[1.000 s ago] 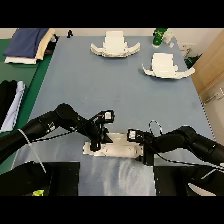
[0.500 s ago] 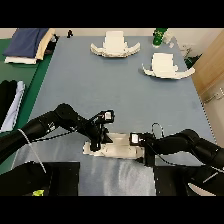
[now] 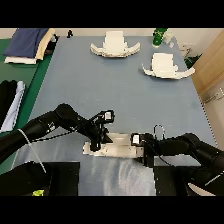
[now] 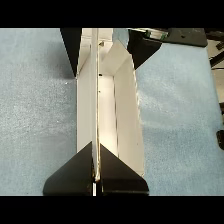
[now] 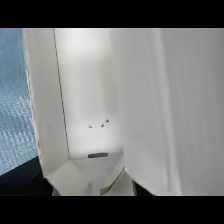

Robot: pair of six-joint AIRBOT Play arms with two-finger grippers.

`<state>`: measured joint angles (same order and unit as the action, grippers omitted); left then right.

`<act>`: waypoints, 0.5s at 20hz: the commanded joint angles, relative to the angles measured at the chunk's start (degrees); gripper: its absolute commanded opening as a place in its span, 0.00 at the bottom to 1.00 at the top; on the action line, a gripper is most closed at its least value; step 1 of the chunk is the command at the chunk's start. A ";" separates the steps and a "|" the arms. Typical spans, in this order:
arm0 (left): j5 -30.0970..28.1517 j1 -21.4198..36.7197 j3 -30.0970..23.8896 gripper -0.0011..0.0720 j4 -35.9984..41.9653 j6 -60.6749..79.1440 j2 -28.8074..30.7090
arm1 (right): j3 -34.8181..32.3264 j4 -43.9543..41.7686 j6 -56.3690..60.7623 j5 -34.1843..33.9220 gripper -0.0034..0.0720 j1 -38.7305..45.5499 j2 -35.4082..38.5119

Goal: Fold the box.

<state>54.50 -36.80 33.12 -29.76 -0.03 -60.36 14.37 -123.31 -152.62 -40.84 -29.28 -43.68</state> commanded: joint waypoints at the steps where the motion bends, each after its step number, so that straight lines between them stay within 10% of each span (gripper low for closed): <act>1: 0.00 0.00 -0.02 0.03 0.00 0.00 0.00 | -1.40 -1.90 -0.50 1.92 0.90 0.02 0.09; 10: 0.00 0.00 -0.02 0.03 0.00 0.02 0.00 | -1.84 -2.69 -2.01 2.89 0.73 -0.11 -1.29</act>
